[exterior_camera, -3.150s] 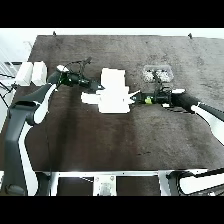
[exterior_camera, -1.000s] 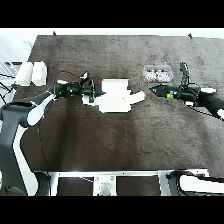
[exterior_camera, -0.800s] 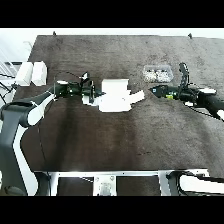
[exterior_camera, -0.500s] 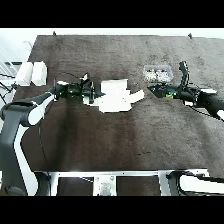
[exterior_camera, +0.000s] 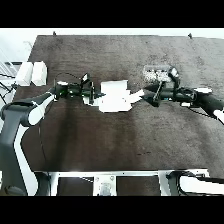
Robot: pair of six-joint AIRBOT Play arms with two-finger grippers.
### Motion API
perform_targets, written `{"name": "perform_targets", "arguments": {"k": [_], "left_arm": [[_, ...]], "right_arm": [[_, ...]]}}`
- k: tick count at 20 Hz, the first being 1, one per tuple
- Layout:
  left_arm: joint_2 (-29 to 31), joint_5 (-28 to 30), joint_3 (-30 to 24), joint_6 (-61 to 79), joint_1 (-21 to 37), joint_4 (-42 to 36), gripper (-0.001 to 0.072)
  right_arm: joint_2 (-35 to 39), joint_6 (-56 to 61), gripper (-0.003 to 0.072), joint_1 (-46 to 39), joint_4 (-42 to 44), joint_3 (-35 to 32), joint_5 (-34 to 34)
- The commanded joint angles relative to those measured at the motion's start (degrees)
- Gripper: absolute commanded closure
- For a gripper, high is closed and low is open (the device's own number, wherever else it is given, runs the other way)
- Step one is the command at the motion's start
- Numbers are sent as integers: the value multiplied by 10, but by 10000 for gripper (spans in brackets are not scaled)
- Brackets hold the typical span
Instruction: Fold the box and place the chain.
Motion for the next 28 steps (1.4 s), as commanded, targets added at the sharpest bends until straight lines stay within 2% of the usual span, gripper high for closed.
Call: {"name": "perform_targets", "arguments": {"k": [1, 4, 7, 16, 23, 28], "left_arm": [[0, -2, 0, 0, 0, 0, 692], [0, -5, 0, 0, 0, -2, 692], [0, -4, 0, 0, 0, -5, 692], [0, -4, 0, 0, 0, -6, 692], [0, -4, 0, 0, 0, -6, 691], [0, -6, 0, 0, 0, -6, 692]], "right_arm": [[0, -50, 92, 59, -104, 0, -73], [0, -36, 91, 129, -191, 0, -134], [-2, -30, 91, 163, -217, 0, -146], [-50, -24, 92, 192, -208, 0, -147], [-73, -42, 93, 192, -146, 1, -245], [-56, -39, 105, 187, -141, 17, -251]]}}
